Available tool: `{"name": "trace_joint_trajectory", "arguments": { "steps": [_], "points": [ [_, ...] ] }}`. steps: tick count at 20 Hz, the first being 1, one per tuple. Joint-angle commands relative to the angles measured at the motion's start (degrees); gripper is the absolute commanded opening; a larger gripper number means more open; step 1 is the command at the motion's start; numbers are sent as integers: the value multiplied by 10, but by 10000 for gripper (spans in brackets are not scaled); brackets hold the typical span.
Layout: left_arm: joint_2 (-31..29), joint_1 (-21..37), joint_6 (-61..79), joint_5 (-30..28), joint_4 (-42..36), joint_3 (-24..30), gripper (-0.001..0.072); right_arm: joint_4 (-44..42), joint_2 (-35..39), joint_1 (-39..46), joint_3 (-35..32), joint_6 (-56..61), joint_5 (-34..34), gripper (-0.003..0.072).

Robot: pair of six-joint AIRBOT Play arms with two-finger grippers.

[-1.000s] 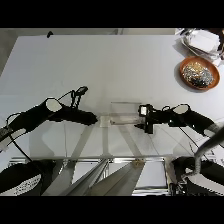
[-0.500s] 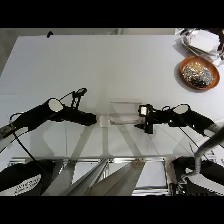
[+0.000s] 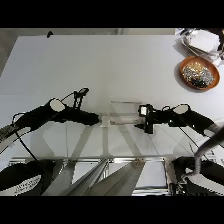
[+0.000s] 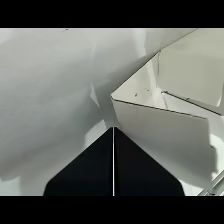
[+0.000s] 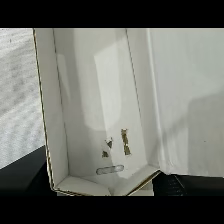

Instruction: Fold the box and place the chain.

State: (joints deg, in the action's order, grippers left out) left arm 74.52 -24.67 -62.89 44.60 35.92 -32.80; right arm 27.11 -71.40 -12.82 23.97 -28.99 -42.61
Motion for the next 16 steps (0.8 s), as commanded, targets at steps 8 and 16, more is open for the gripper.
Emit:
{"name": "trace_joint_trajectory", "arguments": {
  "steps": [8, 16],
  "points": [
    [-38, -1, 43, -2, -47, -7, 41, 0, 0, 0, 0, 0, 0, 430],
    [-45, -33, 53, -2, -82, -18, 350, 0, 0, 0, 0, 0, 0, 430]
  ]
}}
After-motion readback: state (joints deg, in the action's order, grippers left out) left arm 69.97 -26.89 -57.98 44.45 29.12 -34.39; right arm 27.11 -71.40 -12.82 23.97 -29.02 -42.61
